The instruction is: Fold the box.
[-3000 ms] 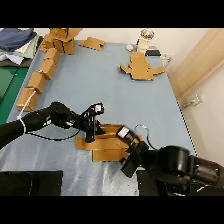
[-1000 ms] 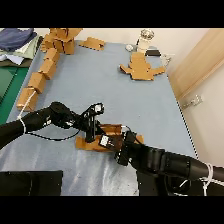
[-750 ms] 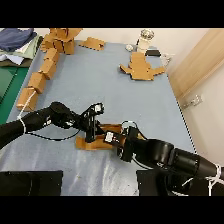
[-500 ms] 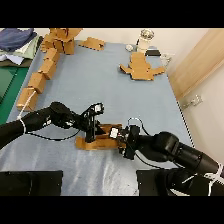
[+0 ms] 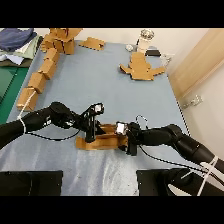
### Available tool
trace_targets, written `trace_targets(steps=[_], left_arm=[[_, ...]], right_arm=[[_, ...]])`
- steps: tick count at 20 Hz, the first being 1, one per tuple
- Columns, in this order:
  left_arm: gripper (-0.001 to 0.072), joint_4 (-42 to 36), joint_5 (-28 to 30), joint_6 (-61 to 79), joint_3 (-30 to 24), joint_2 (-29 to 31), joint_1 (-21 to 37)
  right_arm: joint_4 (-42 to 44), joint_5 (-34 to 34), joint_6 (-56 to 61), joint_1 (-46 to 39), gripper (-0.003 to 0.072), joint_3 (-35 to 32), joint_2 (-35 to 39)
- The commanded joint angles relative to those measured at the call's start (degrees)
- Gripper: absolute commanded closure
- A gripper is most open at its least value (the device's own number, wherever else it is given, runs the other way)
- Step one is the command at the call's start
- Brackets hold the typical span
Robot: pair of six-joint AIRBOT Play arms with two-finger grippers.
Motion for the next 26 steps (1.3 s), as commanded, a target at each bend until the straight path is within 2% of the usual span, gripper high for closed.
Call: trace_targets(steps=[1, 12, 16, 20, 26], left_arm=[[0.0696, -0.02, 0.11, 0.02, 0.02, 0.02, -0.07], [0.0696, -0.02, 0.11, 0.02, 0.02, 0.02, -0.07], [0.0696, 0.0, 0.11, 0.02, 0.02, 0.02, -0.07], [0.0696, -0.02, 0.11, 0.02, 0.02, 0.02, -0.07], [0.0696, -0.02, 0.13, 0.02, 0.02, 0.02, -0.07]], right_arm=[[6.4, -1.38, -7.04, -1.51, -0.0031, -0.02, -3.23], [5.05, -0.63, -4.9, -2.25, -0.0028, -0.02, -5.55], [8.13, -1.33, -9.81, -4.48, -0.0028, -0.02, -6.88], [12.94, -5.7, -17.77, -8.37, -0.0028, -0.02, -6.91], [13.07, -5.4, -17.97, -8.35, -0.0027, 0.28, -9.97]])
